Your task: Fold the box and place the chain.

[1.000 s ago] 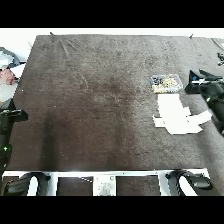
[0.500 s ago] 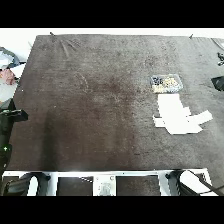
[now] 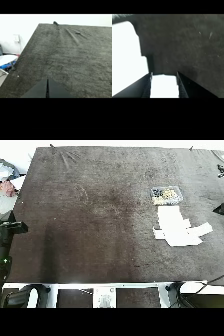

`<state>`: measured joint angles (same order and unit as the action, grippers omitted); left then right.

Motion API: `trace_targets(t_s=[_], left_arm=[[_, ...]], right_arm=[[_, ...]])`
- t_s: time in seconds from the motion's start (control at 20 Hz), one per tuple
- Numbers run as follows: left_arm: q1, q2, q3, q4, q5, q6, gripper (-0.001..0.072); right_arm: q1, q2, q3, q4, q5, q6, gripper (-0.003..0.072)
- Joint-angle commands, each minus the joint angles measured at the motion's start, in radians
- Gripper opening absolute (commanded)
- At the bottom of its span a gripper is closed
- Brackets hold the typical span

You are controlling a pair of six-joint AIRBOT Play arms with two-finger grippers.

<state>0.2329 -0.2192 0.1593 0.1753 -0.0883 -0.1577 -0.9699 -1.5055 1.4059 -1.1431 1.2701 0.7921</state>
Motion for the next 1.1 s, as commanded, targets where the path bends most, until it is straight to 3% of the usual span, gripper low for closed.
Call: trace_targets(t_s=[0.0,0.8,0.9,1.05], left_arm=[[0.000,0.000,0.001,0.000,0.000,0.000,0.0015],[0.000,0.000,0.001,0.000,0.000,0.000,0.0015],[0.000,0.000,0.001,0.000,0.000,0.000,0.0015],[0.000,0.000,0.001,0.000,0.000,0.000,0.0015]], right_arm=[[0.000,-0.112,0.089,-0.110,0.109,-0.032,0.0362],[0.006,-0.300,0.097,-0.083,0.305,-0.067,0.0360],[0.006,-0.306,0.097,-0.083,0.307,-0.071,0.0284],[0.006,-0.317,0.096,-0.079,0.314,-0.087,0.0279]])
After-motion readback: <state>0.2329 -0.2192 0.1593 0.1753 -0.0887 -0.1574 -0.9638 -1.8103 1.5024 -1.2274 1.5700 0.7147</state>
